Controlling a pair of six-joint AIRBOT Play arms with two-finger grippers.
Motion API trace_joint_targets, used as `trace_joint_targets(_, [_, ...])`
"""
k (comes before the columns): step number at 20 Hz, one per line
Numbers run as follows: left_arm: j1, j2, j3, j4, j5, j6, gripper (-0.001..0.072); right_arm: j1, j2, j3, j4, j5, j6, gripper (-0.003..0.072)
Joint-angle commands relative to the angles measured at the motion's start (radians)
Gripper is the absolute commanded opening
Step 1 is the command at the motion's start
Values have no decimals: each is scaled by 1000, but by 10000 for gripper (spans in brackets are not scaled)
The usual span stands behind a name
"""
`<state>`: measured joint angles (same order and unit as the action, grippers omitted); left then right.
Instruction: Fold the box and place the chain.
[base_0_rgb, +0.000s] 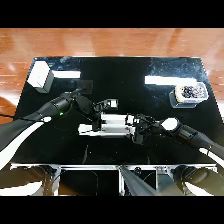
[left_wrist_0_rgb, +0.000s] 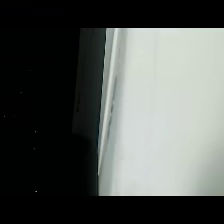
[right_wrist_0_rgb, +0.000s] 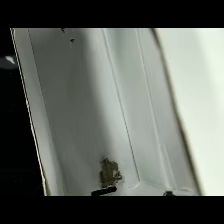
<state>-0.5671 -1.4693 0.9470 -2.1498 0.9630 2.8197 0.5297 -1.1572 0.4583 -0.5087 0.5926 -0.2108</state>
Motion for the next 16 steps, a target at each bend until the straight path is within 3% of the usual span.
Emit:
trace_joint_targets(1, [0, -1, 0, -1, -1, 0, 20, 1, 0, 0, -9, 6, -9, 720])
trace_joint_targets(4, [0, -1, 0, -1, -1, 0, 20, 1, 0, 0, -9, 6, -10, 719])
trace_joint_targets(6, [0, -1, 0, -1, -1, 0, 21, 1, 0, 0, -8, 6, -10, 549])
trace_joint_targets(12, [0, -1, 0, -1, -1, 0, 20, 1, 0, 0, -8, 5, -10, 556])
trace_joint_targets(13, [0, -1, 0, -1, -1, 0, 21, 1, 0, 0, -8, 5, -10, 575])
trace_joint_targets(14, [0, -1, 0, -1, -1, 0, 21, 1, 0, 0, -8, 5, -10, 654])
trace_joint_targets(16, [0, -1, 0, -1, -1, 0, 20, 1, 0, 0, -8, 6, -10, 663])
